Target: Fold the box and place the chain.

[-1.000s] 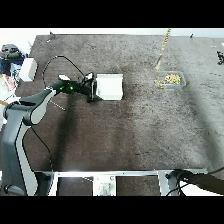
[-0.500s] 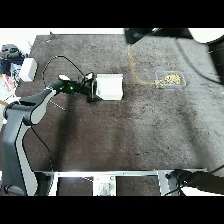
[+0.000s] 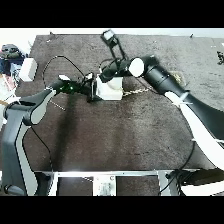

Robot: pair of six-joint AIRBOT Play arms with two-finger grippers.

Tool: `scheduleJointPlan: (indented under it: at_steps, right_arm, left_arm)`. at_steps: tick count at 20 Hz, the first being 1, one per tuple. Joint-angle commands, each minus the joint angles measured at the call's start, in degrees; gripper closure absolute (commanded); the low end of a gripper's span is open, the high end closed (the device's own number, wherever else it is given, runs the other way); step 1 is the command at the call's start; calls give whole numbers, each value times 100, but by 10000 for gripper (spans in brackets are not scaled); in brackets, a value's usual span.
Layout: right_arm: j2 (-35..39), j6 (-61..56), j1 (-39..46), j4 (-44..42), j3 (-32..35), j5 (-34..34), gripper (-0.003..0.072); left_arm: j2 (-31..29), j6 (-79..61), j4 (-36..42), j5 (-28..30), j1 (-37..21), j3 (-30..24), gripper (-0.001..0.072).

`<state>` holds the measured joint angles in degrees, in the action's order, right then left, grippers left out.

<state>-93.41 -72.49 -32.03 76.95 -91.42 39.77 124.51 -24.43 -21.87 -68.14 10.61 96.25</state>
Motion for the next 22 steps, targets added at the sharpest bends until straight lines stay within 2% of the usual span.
scheduleJointPlan:
  at_steps: [1,2,5,6,9,12,14,22]
  right_arm:
    - [-407,-286,190,284,125,-122,343]
    - [-378,-411,352,319,125,-44,365]
    - [-155,-793,1123,315,144,708,365]
    - [-13,-890,1412,315,275,894,365]
    - [505,-1290,2365,313,1104,828,365]
    - [654,-1805,3136,225,1784,603,366]
    - [577,-2004,3394,208,2076,210,366]
    - [-304,-2159,3357,-393,2100,-1333,368]
  left_arm:
    - [0,-2,0,2,4,4,292]
    - [0,-2,0,2,4,4,292]
    - [0,-2,0,2,4,4,292]
    - [0,-2,0,0,4,4,292]
    - [0,-2,0,2,4,4,292]
    - [0,-2,0,2,4,4,292]
    - [0,-4,0,4,4,4,292]
    - [0,-2,0,2,4,4,292]
